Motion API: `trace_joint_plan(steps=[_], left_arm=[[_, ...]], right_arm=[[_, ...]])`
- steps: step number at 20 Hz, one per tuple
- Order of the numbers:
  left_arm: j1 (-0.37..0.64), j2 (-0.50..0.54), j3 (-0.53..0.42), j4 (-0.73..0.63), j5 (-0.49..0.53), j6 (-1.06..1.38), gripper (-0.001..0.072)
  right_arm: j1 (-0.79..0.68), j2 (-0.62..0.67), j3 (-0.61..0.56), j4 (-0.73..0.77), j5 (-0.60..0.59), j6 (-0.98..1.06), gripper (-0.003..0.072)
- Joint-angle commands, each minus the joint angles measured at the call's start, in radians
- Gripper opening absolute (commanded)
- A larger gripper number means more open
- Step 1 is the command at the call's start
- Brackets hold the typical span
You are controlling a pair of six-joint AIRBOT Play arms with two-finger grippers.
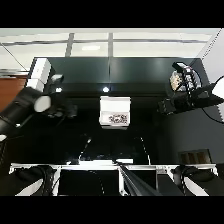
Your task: Fold the box and place the chain.
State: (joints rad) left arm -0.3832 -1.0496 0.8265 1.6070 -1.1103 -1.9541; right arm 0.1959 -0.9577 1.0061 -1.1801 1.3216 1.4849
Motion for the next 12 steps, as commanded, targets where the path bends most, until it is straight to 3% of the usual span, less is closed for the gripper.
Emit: trace_joint_plan(steps=[1,2,3,5,9,12], left_arm=[[0.331,0.024,-0.184,-0.525,0.069,0.438,0.0549],[0.402,-0.020,-0.203,-0.683,0.039,0.622,0.0657],[0.452,-0.077,-0.209,-0.824,-0.008,0.841,0.0719],[0.472,-0.180,-0.208,-0.985,-0.062,1.165,0.0719],[0.370,-0.298,-0.208,-1.145,-0.076,1.880,0.0719],[0.245,-0.303,-0.197,-1.131,0.037,2.200,0.0719]], right_arm=[[0.000,0.000,0.000,0.000,-0.053,0.000,0.0274],[0.000,0.000,0.000,0.000,-0.074,0.000,0.0274],[0.000,0.000,0.000,0.000,-0.098,0.000,0.0274],[0.000,0.000,0.000,0.000,-0.130,0.001,0.0274],[0.000,0.000,0.000,0.000,-0.132,0.001,0.0274],[0.000,0.000,0.000,0.000,-0.129,0.002,0.0274]])
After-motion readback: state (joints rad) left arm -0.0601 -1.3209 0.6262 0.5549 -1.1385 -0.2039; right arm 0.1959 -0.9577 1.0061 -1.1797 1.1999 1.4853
